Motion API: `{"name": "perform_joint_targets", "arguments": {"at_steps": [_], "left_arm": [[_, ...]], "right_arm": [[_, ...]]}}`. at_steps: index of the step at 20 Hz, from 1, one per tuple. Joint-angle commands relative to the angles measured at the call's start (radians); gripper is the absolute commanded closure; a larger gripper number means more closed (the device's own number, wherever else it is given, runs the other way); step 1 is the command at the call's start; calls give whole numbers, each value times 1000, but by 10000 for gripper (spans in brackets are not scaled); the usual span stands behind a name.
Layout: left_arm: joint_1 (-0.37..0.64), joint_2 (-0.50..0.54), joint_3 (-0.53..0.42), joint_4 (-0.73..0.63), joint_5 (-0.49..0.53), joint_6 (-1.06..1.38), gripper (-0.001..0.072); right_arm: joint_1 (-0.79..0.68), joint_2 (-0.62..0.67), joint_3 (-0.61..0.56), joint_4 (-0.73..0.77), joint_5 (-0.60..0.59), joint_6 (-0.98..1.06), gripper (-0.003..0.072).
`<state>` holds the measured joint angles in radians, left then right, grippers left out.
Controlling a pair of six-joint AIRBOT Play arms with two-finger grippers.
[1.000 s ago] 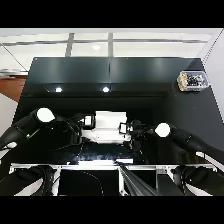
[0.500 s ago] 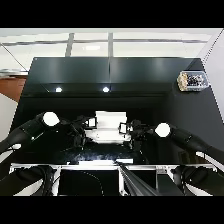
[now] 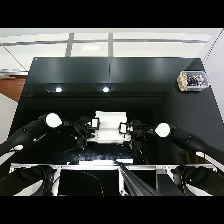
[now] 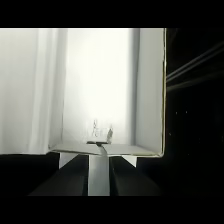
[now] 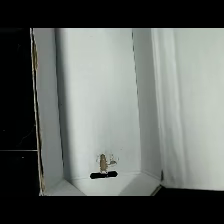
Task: Fold the box and place the chain.
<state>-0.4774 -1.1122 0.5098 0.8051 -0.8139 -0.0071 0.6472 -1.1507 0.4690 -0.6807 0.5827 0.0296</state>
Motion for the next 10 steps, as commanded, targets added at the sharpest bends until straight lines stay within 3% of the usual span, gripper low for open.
{"name": "perform_joint_targets", "arguments": {"at_steps": [1,4,10], "left_arm": [[-3,-13,-1,-88,9,-1,554],[-20,-47,-2,-174,5,1,586],[-45,-53,-2,-157,16,-1,601]], "right_arm": [[0,-1,0,0,0,0,154],[0,-1,0,0,0,0,155],[0,-1,0,0,0,0,155]]}}
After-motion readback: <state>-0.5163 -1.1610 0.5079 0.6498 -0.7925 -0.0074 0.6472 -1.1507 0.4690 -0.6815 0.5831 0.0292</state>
